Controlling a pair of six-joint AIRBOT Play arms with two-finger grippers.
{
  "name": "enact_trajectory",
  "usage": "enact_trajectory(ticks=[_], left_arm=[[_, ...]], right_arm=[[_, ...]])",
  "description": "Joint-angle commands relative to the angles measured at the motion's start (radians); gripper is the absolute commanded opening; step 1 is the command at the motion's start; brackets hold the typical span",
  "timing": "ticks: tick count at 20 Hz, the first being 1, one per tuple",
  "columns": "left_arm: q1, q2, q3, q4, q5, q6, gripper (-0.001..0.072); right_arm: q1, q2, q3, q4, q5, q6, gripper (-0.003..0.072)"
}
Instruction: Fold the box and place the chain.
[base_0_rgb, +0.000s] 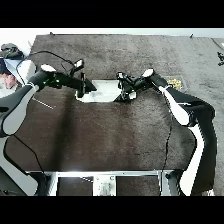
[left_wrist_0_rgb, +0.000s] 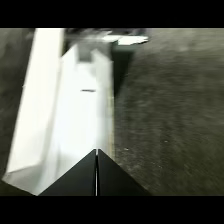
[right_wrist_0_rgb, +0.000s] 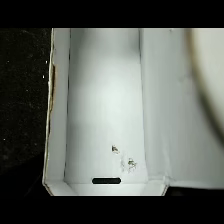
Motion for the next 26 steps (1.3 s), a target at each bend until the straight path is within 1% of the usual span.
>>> enact_trajectory(ticks=[1, 7, 10, 12, 18, 26], left_arm=[[-0.029, 0.001, 0.001, 0.002, 0.108, -0.102, 0.0011], [-0.029, -0.011, 0.014, -0.049, 0.197, -0.1, 0.0011], [-0.029, -0.045, 0.063, -0.05, 0.204, -0.101, 0.0011], [-0.029, -0.07, 0.084, -0.046, 0.231, -0.11, 0.0011], [-0.029, -0.128, 0.084, -0.035, 0.288, -0.12, 0.0011], [-0.031, -0.14, 0.084, 0.014, 0.272, -0.126, 0.0011]], right_arm=[[0.001, -0.001, 0.001, 0.0, 0.0, 0.0, 0.0538], [0.001, -0.001, 0.001, 0.0, 0.0, 0.0, 0.0539], [0.001, -0.001, 0.001, 0.0, 0.0, 0.0, 0.0538], [0.001, -0.001, 0.001, 0.0, 0.0, 0.0, 0.0539], [0.001, -0.001, 0.001, 0.0, 0.0, 0.0, 0.0538], [0.001, -0.001, 0.001, 0.0, 0.0, 0.0, 0.0538]])
